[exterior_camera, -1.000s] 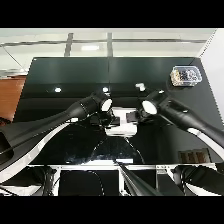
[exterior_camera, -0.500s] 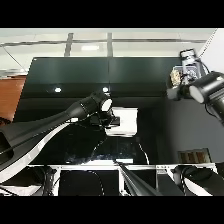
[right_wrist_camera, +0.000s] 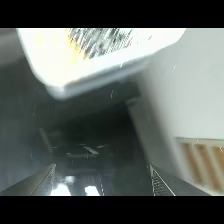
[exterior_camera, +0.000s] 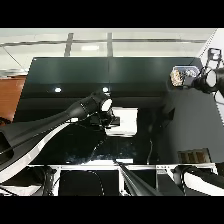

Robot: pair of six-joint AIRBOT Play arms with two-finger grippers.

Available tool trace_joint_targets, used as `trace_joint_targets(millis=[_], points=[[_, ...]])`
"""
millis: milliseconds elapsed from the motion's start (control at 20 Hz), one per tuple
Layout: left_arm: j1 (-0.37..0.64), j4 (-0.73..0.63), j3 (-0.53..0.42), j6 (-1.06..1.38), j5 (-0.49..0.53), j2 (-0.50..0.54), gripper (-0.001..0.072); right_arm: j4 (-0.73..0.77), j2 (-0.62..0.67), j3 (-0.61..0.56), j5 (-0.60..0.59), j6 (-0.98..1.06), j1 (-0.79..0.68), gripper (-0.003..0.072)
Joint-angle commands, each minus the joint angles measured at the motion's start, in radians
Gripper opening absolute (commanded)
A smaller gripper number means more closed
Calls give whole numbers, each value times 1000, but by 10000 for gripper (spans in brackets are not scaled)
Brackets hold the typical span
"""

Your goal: Fold the box and place the chain.

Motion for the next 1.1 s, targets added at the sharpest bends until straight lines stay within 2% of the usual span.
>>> trace_joint_targets(millis=[0, 150, 250, 350, 550, 600, 750, 800, 850, 1050], points=[[1, 1, 0, 0, -2, -1, 29, 174, -170, 220, 36, -2, -106, 703], [1, 1, 0, 0, -2, -1, 29, 348, -342, 461, 134, -11, -132, 701], [1, 1, 0, 0, -2, -1, 29, 454, -442, 576, 159, -1, -132, 586], [1, 1, 0, 0, -2, -1, 29, 495, -509, 633, 163, 79, -132, 586], [1, 1, 0, 0, -2, -1, 29, 491, -577, 650, 163, 202, -135, 583], [1, 1, 0, 0, -2, -1, 29, 493, -586, 650, 158, 211, -136, 534], [1, 1, 0, 0, -2, -1, 28, 503, -608, 650, 159, 222, -135, 526], [1, 1, 0, 0, -2, -1, 29, 508, -613, 650, 161, 222, -135, 450], [1, 1, 0, 0, -2, -1, 29, 507, -620, 650, 162, 222, -135, 431], [1, 1, 0, 0, -2, -1, 29, 514, -649, 650, 143, 222, -135, 431]])
